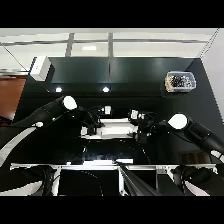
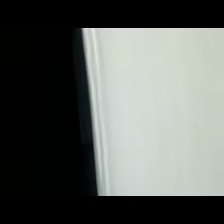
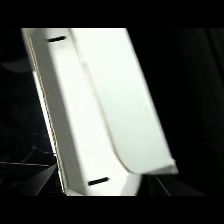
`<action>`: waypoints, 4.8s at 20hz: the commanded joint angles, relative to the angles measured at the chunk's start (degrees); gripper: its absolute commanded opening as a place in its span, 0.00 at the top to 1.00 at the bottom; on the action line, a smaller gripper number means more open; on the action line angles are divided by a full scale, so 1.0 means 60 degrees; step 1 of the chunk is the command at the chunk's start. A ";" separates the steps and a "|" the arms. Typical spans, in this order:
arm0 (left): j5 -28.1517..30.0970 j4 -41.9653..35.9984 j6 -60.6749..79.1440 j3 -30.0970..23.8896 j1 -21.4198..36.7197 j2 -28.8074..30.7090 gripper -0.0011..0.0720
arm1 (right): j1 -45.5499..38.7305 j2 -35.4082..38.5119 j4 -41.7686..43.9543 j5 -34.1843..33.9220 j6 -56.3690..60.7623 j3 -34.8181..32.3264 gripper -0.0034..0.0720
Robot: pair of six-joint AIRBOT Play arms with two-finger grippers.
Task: Fold the box and place the chain.
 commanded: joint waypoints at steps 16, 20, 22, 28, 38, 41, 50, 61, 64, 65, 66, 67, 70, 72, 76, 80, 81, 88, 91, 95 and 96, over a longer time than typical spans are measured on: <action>0.0149 -0.0011 -0.0025 0.0007 0.0000 -0.0004 0.95 | 0.0040 -0.1676 0.1144 -0.0091 -0.2415 -0.0277 0.11; 0.0149 -0.0011 -0.0022 0.0007 0.0000 -0.0004 0.95 | 0.0040 -0.1676 0.1133 -0.0160 -0.2412 -0.0277 0.11; 0.0153 -0.0011 -0.0022 0.0007 0.0000 -0.0004 0.95 | 0.0040 -0.1679 0.1133 -0.0186 -0.2412 -0.0277 0.11; 0.0149 -0.0011 -0.0022 0.0007 0.0000 -0.0004 0.95 | 0.0080 -0.1789 0.1038 -0.0364 -0.2393 -0.0277 0.11; 0.0000 0.0029 -0.0055 0.0018 0.0004 0.0000 0.83 | 0.0080 -0.1785 0.0958 -0.0335 -0.2397 -0.0277 0.62; -0.0783 0.1060 -0.1290 0.0503 0.0004 0.0022 0.56 | 0.0080 -0.1789 0.0933 -0.0317 -0.2404 -0.0277 0.65; -0.3599 0.4113 -0.5992 0.1650 0.0004 0.1373 0.78 | 0.0080 -0.1789 0.0925 -0.0270 -0.2412 -0.0277 0.64; -0.0033 -0.3752 -0.5858 -0.1807 0.0004 0.3104 0.95 | 0.0080 -0.1785 0.0929 -0.0270 -0.2412 -0.0277 0.64; 0.2528 -0.6473 -0.3931 -0.2116 0.0000 0.2951 0.95 | 0.0080 -0.1785 0.0929 -0.0270 -0.2412 -0.0277 0.64; 0.3067 -0.6328 -0.3676 -0.2113 0.0004 0.2805 0.95 | 0.0080 -0.1785 0.0933 -0.0270 -0.2408 -0.0277 0.64; 0.3413 -0.5756 -0.3690 -0.2091 0.0025 0.2586 0.95 | 0.0080 -0.1785 0.0933 -0.0270 -0.2408 -0.0277 0.64; 0.3300 -0.5147 -0.3836 -0.2055 0.0066 0.2313 0.95 | 0.0080 -0.1785 0.0933 -0.0270 -0.2412 -0.0277 0.64; 0.2790 -0.3260 -0.4754 -0.1745 -0.0178 0.1519 0.95 | 0.0080 -0.1789 0.0933 -0.0270 -0.2412 -0.0277 0.64; 0.2820 -0.1534 -0.5810 -0.1435 -0.0499 0.1239 0.95 | 0.0080 -0.1785 0.0933 -0.0270 -0.2408 -0.0277 0.64; 0.1708 0.1537 -0.7377 -0.0845 -0.0976 0.0823 0.95 | 0.0080 -0.1785 0.0933 -0.0273 -0.2408 -0.0277 0.64; 0.1814 0.2415 -0.7766 -0.0273 -0.0940 0.0856 0.95 | 0.0080 -0.1789 0.0933 -0.0273 -0.2408 -0.0277 0.64; 0.1687 0.2477 -0.7781 -0.0047 -0.0863 0.0900 0.95 | 0.0080 -0.1785 0.0933 -0.0273 -0.2408 -0.0277 0.64; -0.0295 0.2473 -0.8273 0.0000 0.0339 0.2911 0.95 | 0.0080 -0.1789 0.0933 -0.0273 -0.2408 -0.0277 0.65; 0.0080 0.1162 -0.8255 -0.1727 0.0867 0.4331 0.95 | 0.0080 -0.1785 0.0933 -0.0273 -0.2412 -0.0277 0.64; -0.0160 0.0211 -0.6175 -0.3479 0.0459 0.5125 0.85 | 0.0080 -0.1789 0.0933 -0.0273 -0.2408 -0.0277 0.64; -0.0160 0.0277 -0.5431 -0.3665 0.0226 0.5074 0.55 | 0.0080 -0.1789 0.0933 -0.0273 -0.2412 -0.0277 0.64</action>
